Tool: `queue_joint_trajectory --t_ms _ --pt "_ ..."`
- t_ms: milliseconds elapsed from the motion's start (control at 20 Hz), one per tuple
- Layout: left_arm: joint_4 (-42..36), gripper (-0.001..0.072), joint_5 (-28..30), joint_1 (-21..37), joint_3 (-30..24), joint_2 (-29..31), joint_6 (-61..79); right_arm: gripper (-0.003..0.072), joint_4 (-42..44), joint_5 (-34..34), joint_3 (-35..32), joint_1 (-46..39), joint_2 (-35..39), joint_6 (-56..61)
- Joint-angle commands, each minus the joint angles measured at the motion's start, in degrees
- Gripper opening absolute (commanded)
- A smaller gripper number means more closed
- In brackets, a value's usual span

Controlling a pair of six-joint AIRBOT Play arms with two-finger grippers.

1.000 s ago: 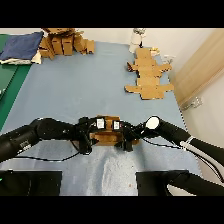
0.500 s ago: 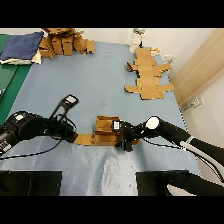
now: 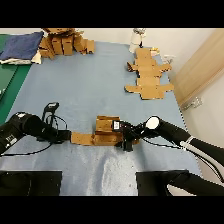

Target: Fold the box.

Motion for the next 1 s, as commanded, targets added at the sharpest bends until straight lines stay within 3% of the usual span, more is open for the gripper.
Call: queue_joint_trajectory --t_ms 0,350,600,950 --pt "-15.08 0.0012 6.14 0.81 -2.45 -3.65 7.3 0.049 0.0 0.02 0.0 0.04 0.0 0.0" --pt "-25.88 0.0012 11.58 0.81 -2.47 -7.3 16.48 0.0489 0.0 0.09 0.0 0.04 0.0 0.0" --pt "-34.21 0.0011 10.64 0.81 -2.49 -7.3 23.58 0.049 0.0 0.09 0.0 0.04 -0.02 0.0" --pt "-39.28 0.0012 9.86 0.81 -2.49 -7.28 27.69 0.0489 0.0 0.09 0.0 0.04 -0.02 0.0"
